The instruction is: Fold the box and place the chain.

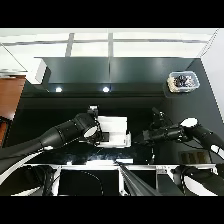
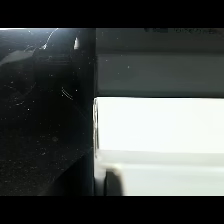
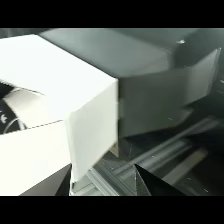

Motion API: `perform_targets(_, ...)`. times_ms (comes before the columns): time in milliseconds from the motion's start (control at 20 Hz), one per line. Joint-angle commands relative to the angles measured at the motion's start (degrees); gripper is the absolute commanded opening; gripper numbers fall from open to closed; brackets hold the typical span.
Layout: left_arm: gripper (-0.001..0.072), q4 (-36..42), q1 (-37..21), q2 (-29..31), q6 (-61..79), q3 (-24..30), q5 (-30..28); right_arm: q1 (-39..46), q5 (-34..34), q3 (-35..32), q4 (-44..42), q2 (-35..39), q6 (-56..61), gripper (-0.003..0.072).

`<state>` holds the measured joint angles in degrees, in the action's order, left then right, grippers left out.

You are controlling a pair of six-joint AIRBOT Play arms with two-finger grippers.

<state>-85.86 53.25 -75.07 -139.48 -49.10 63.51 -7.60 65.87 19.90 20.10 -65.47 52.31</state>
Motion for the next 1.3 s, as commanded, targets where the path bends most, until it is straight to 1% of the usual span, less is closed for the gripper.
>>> perform_targets(0,0.0025,0.0,-0.02,0.0,-0.02,-0.04,-0.04,-1.46,-0.31,1.2,-2.43,-0.04,-0.61,0.0452)
perform_targets(200,0.0024,0.02,-0.02,0.0,0.0,-0.04,0.09,-10.01,-8.59,4.87,-1.88,-0.04,4.13,0.0456)
perform_targets(250,0.0025,0.0,-0.02,0.0,0.0,-0.04,0.09,-11.45,-9.57,5.81,-1.86,-0.04,4.35,0.0606)
perform_targets(300,0.0025,0.0,-0.02,0.0,0.0,-0.04,0.09,-12.46,-9.92,6.54,-1.53,-0.04,4.66,0.0606)
perform_targets(450,0.0024,-0.02,-0.02,-0.04,0.0,-0.04,-0.11,-14.58,-11.56,7.98,5.7,-0.04,11.89,0.0605)
perform_targets(500,0.0025,-0.02,-0.02,-0.07,0.0,-0.04,-0.11,-15.3,-12.31,8.04,6.97,-0.04,13.9,0.0606)
perform_targets(800,0.0025,-0.02,-0.02,-0.07,0.0,-0.04,-0.02,-21.57,-18.64,8.07,7.78,-0.04,21.79,0.06)
perform_targets(1000,0.0024,-0.02,-0.02,-0.07,0.0,-0.04,-0.02,-25.03,-23.58,8.09,12.0,-0.04,29.2,0.0599)
perform_targets(1150,0.0025,-0.02,-0.02,-0.07,0.0,-0.04,-0.02,-26.05,-24.37,8.7,13.05,-0.04,30.32,0.0599)
perform_targets(1250,0.0025,-0.02,-0.02,-0.07,0.0,-0.04,-0.02,-26.16,-24.02,10.56,17.68,-0.04,34.05,0.0599)
